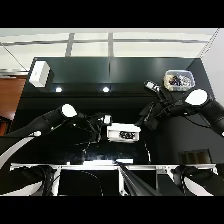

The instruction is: Fold the box and place the chain.

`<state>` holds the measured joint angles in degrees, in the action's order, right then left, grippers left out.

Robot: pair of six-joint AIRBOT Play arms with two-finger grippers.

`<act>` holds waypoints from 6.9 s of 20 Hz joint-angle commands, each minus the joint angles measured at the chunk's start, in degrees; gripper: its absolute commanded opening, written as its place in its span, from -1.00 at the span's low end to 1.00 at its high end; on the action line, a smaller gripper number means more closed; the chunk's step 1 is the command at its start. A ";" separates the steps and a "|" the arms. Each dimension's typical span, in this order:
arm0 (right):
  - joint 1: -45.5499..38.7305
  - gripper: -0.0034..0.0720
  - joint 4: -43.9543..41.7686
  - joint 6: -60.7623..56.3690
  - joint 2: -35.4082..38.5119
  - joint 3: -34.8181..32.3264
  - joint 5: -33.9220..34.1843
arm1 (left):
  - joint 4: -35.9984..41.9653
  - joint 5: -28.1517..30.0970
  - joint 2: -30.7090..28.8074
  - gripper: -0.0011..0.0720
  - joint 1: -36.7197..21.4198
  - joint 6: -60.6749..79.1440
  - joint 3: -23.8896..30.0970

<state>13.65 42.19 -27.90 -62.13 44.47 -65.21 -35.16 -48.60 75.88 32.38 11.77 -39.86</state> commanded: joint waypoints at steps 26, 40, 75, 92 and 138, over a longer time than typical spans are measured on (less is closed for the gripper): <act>9.92 0.58 5.22 9.33 0.79 -1.70 0.17 | -0.39 0.35 -0.26 0.43 0.02 0.85 -0.07; 11.85 -0.38 6.51 8.81 0.79 -1.70 0.98 | -0.37 0.15 -0.26 0.43 0.02 0.85 -0.07; 13.99 -0.04 7.80 8.59 0.76 -3.15 5.11 | -0.37 -0.07 -0.26 0.43 0.07 0.85 -0.07; 13.97 -0.09 7.80 8.61 0.76 -4.98 6.93 | -0.37 -0.07 -0.26 0.43 0.07 0.83 -0.07; 6.47 -0.89 -15.43 -33.40 -5.88 -13.35 8.76 | -0.37 0.02 -0.26 0.43 0.07 0.85 -0.07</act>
<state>20.05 25.26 -61.14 -67.79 31.16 -57.93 -35.55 -48.58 75.64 32.42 12.64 -39.86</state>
